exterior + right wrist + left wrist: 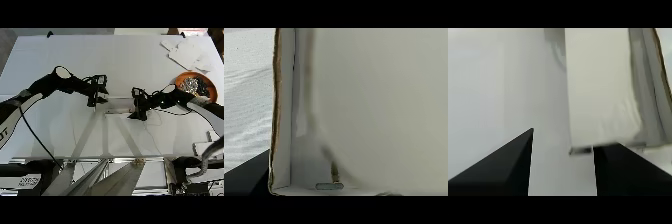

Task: Fold the box and place the chain.

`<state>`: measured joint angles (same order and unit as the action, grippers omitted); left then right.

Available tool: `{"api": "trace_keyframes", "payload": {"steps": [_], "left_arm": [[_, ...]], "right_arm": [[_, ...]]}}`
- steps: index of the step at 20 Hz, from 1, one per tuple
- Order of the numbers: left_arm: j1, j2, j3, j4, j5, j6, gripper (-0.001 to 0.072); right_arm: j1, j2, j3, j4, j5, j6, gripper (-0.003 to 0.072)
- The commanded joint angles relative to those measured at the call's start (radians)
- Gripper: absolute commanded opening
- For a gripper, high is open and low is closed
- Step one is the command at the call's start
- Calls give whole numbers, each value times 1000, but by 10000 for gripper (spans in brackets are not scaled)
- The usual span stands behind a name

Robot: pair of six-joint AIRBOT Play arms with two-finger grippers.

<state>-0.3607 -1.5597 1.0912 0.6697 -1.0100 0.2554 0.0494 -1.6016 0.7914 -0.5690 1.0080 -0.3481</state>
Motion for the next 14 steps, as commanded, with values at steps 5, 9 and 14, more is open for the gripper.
{"api": "trace_keyframes", "payload": {"steps": [5,9,14], "left_arm": [[1,243,1,337,-17,-267,414],[0,347,1,354,-218,-393,118],[-3,301,-69,123,-404,-437,9]], "right_arm": [[-1,1,1,0,-2,-1,459],[-1,1,1,0,-2,-1,459],[-1,1,1,0,-2,-1,459]]}}
